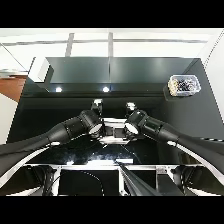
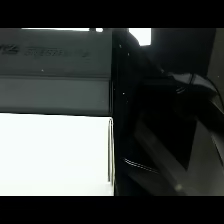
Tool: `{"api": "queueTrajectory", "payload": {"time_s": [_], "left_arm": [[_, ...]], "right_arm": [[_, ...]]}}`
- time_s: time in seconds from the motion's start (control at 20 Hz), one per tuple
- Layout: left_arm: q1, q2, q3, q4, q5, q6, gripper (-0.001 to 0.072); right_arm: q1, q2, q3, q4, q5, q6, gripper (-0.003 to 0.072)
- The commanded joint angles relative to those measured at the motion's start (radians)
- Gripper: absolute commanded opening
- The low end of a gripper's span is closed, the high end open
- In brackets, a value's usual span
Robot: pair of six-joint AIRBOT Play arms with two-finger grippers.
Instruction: Fold the box and place the chain.
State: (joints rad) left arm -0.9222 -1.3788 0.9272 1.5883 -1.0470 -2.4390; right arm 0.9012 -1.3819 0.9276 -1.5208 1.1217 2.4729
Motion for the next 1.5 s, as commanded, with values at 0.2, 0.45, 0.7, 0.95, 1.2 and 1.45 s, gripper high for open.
{"api": "queueTrajectory", "payload": {"time_s": [0.2,0.45,0.7,0.95,1.2,1.45], "left_arm": [[0.0,0.0,0.0,0.0,-0.001,0.0,0.0024],[0.0,0.0,0.0,0.0,-0.001,0.0,0.0024],[0.0,0.0,0.0,0.0,-0.001,0.0,0.0024],[0.0,0.0,0.0,0.0,-0.002,0.0,0.0024],[0.0,0.0,0.0,0.0,-0.001,0.0,0.0024],[0.0,0.0,0.0,0.0,-0.005,0.0,0.0024]], "right_arm": [[0.0,0.0,0.001,-0.003,-0.012,0.021,0.0041],[0.0,0.0,0.001,-0.002,-0.013,0.021,0.0049],[0.0,0.0,0.001,-0.001,-0.006,0.021,0.0148],[0.0,0.0,0.001,0.001,0.0,0.021,0.007],[0.0,0.001,0.002,0.002,-0.008,0.023,0.0146],[-0.008,0.033,0.012,-0.017,0.024,0.004,0.0375]]}}
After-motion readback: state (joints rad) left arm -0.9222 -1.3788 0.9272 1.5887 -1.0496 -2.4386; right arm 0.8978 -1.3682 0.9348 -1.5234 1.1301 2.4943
